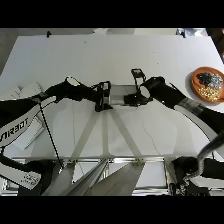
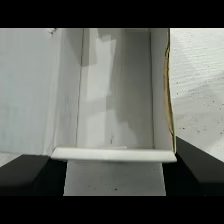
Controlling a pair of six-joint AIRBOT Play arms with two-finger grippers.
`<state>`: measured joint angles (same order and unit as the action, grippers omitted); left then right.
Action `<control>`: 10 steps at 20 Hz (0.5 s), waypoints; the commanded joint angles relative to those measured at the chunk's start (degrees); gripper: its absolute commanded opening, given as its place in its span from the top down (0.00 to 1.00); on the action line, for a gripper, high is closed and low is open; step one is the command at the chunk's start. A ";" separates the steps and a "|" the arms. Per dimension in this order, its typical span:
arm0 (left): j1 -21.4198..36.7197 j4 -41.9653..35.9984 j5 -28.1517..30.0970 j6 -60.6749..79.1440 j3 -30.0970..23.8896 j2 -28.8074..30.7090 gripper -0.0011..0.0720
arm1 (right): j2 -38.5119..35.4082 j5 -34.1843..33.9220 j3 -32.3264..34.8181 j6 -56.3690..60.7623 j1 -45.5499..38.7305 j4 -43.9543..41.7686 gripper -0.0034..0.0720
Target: Fold the box and place the chain.
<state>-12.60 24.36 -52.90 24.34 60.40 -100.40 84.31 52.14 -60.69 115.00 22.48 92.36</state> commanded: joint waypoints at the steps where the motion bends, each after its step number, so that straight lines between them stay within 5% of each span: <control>1: 0.00 0.11 -0.31 0.07 0.02 0.00 0.96 | -6.03 4.02 -0.94 -4.81 0.00 4.13 0.48; 6: 0.00 0.11 -0.31 0.07 0.02 0.00 0.96 | -17.27 9.81 -0.94 -7.80 -1.81 21.92 0.48; 10: 0.00 0.11 -0.31 0.09 0.02 0.00 0.96 | -21.46 9.84 -0.94 -15.61 -13.77 32.11 0.48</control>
<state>-12.60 24.43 -53.15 24.38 60.40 -100.40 66.06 60.75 -61.63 105.32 15.66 115.35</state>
